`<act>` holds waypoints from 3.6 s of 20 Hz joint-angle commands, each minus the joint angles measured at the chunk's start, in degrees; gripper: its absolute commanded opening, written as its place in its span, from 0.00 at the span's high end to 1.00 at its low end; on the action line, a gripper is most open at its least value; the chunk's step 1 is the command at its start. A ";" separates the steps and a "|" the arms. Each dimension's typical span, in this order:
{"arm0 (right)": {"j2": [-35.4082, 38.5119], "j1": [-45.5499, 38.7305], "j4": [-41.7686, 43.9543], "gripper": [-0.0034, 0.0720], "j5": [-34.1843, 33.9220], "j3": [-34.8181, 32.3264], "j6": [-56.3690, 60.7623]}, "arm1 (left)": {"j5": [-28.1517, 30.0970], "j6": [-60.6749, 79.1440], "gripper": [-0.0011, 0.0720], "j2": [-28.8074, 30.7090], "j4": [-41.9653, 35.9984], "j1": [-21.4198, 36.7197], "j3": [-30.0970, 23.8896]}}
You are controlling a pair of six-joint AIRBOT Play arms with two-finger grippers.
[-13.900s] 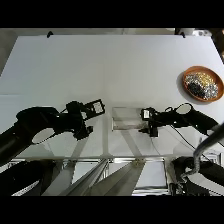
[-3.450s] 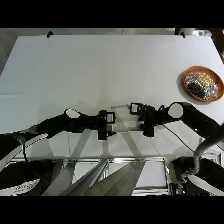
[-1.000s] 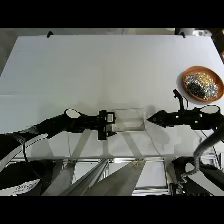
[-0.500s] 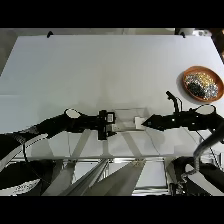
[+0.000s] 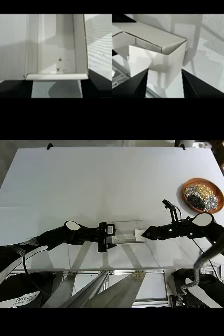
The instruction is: Fold the box and place the chain.
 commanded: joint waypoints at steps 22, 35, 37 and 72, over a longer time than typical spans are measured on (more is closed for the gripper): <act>-7.06 28.04 -31.80 0.35 -6.45 11.56 44.19 | 0.00 0.02 0.80 0.02 0.00 0.04 0.02; -15.63 35.45 -41.59 0.37 -3.61 17.51 58.62 | 0.00 0.00 0.80 0.02 0.00 0.04 0.02; -15.80 35.65 -41.83 0.42 -3.58 18.18 58.60 | 0.00 0.02 0.80 0.02 0.00 0.04 0.02; -18.14 37.79 -43.08 0.94 -3.19 16.46 60.06 | 0.00 0.02 0.80 0.02 0.00 0.04 0.02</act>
